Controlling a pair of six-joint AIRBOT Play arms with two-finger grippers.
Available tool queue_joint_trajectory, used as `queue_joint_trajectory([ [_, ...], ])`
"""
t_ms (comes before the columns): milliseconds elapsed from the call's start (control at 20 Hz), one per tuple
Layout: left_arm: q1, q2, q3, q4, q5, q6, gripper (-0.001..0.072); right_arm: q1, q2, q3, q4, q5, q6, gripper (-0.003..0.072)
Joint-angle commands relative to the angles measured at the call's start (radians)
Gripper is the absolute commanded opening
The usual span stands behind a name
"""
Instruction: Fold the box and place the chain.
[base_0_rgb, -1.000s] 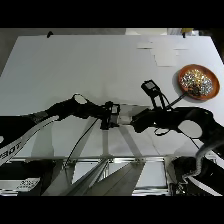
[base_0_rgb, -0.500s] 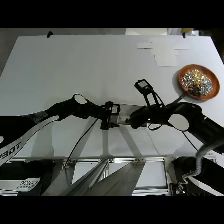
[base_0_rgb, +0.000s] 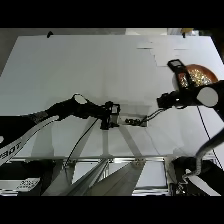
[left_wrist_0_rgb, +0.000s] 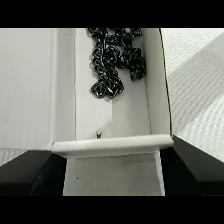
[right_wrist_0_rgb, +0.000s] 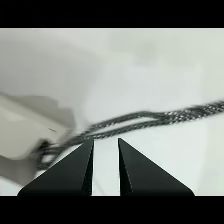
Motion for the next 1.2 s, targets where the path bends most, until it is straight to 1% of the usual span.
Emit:
queue_joint_trajectory([
  [0,0.000,0.000,0.000,0.000,0.000,0.000,0.0089,-0.168,-0.035,0.008,-0.071,0.002,0.006,0.0182],
  [50,0.000,0.000,0.000,0.000,0.000,0.000,0.0089,-0.192,-0.058,0.008,-0.071,-0.011,0.006,0.0188],
  [100,0.000,0.000,0.000,0.000,0.000,0.000,0.0089,-0.205,-0.083,0.008,-0.071,-0.023,0.006,0.0252],
  [150,0.000,0.000,0.000,0.000,0.000,0.000,0.0089,-0.206,-0.108,0.008,-0.071,-0.033,0.006,0.0281],
  [500,0.000,0.000,0.000,0.000,0.000,0.000,0.0089,-0.195,-0.285,-0.003,-0.044,-0.043,0.008,0.0274],
  [650,0.000,0.000,0.000,0.000,0.000,0.000,0.0089,-0.157,-0.319,-0.038,-0.044,-0.099,0.011,0.0268],
  [850,-0.001,0.000,0.000,0.000,0.000,0.000,0.0089,-0.120,-0.370,-0.040,-0.044,-0.136,0.034,0.0268],
  [1000,0.000,0.000,0.000,0.000,0.000,0.000,0.0089,-0.111,-0.378,-0.041,-0.044,-0.142,0.036,0.0224],
  [1150,-0.001,0.000,0.000,0.000,0.000,0.000,0.0089,-0.111,-0.388,-0.045,-0.053,-0.142,0.062,0.0224],
])
